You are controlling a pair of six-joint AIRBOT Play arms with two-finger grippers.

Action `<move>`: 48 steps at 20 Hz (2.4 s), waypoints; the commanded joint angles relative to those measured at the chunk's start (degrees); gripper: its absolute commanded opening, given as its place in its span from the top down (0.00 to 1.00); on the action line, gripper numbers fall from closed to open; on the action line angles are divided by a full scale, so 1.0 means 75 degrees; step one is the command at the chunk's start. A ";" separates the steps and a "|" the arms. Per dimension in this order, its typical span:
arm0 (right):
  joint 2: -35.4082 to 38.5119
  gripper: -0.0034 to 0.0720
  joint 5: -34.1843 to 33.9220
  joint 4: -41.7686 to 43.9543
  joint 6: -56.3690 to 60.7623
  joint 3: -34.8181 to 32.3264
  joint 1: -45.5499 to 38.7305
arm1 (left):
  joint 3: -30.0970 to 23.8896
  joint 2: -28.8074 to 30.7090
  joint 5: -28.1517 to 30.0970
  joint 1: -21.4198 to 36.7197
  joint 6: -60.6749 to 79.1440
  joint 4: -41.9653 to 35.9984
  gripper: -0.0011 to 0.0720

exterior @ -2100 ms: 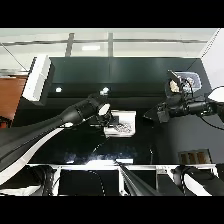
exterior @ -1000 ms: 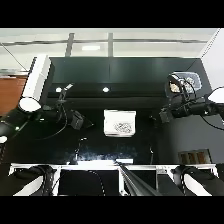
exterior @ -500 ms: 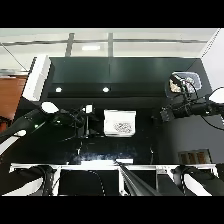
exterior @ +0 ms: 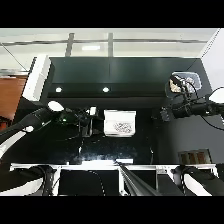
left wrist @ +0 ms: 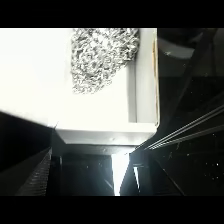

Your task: Fold the box and place the chain.

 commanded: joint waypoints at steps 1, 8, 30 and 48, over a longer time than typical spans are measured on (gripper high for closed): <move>-0.0006 0.53 -0.0020 -0.0003 -0.0003 0.0006 -0.0006 | 0.0052 -0.0055 0.0067 -0.0096 -0.0020 0.0020 0.01; -0.0006 0.53 -0.0050 0.0087 -0.0003 0.0006 -0.0006 | 0.0125 -0.0117 0.0175 -0.0440 -0.0175 0.0015 0.01; -0.0082 0.48 -0.3850 0.0912 0.0877 -0.0055 0.1612 | 0.0370 -0.0323 0.0417 -0.0583 -0.0708 0.0105 0.35; -0.1338 0.05 -0.1568 0.0449 -0.4610 0.0656 0.3072 | 0.0370 -0.0323 0.0417 -0.0583 -0.0708 0.0108 0.35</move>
